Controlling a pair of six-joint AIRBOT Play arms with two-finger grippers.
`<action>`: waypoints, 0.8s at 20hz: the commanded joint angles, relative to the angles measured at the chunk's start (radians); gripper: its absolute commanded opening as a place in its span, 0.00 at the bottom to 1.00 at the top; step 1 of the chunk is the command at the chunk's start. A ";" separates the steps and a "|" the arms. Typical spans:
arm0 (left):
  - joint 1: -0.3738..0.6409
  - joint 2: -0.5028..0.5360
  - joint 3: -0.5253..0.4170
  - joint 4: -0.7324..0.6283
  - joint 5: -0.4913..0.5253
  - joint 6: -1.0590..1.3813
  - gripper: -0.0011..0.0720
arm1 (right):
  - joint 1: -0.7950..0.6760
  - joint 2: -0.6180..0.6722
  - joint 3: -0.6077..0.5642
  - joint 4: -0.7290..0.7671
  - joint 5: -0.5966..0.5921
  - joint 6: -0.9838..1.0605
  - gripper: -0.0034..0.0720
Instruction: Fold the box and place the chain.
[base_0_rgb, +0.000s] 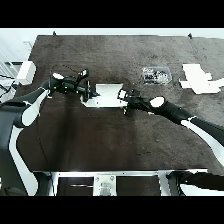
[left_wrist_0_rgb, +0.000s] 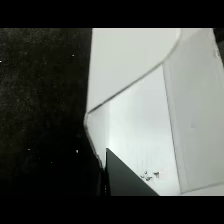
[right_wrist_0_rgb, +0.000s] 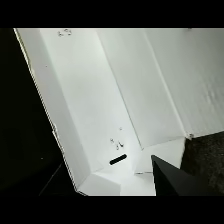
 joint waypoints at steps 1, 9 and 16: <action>0.000 0.000 0.000 0.000 0.000 0.001 0.04 | -0.036 -0.009 0.036 0.001 0.043 0.006 0.87; 0.000 0.000 0.000 0.000 0.000 0.001 0.04 | -0.108 -0.088 0.138 0.026 0.201 -0.030 0.96; 0.000 0.000 0.000 0.000 0.000 0.000 0.04 | -0.186 -0.196 0.255 0.026 0.372 -0.032 0.96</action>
